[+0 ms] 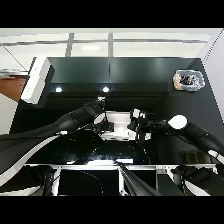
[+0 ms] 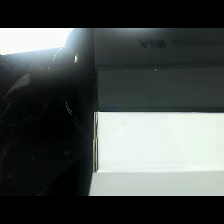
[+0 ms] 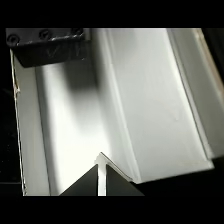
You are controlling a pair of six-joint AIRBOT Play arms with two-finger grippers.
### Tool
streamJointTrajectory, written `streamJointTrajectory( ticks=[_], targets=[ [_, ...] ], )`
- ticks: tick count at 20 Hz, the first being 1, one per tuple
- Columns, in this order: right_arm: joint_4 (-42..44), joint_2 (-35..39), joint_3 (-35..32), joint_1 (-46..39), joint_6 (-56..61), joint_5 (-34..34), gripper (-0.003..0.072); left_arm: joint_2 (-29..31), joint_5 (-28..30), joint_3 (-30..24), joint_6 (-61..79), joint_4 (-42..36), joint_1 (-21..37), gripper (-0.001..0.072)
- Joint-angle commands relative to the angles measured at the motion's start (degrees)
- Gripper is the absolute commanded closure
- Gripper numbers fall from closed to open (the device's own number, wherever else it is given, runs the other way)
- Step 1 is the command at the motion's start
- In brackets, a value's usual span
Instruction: Fold the box and place the chain.
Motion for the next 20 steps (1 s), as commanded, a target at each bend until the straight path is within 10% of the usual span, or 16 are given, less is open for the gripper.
streamJointTrajectory(
  ticks=[1, 13, 20],
  targets=[
    [-0.1, 5.1, 0.2, -3.8, 3.7, 4.9, 0.063, 0.0, 0.0, 0.0, 0.1, 0.1, 0.0, 0.0678],
    [-28.8, 13.2, -1.6, -31.1, 83.1, 23.0, 0.0632, 0.0, -0.1, 0.0, 0.1, 0.0, 0.0, 0.0678],
    [-17.0, 0.9, -5.7, -24.4, 83.4, 19.7, 0.0631, -0.1, -0.1, 0.0, 0.1, 0.1, 0.0, 0.0678]
  ],
)
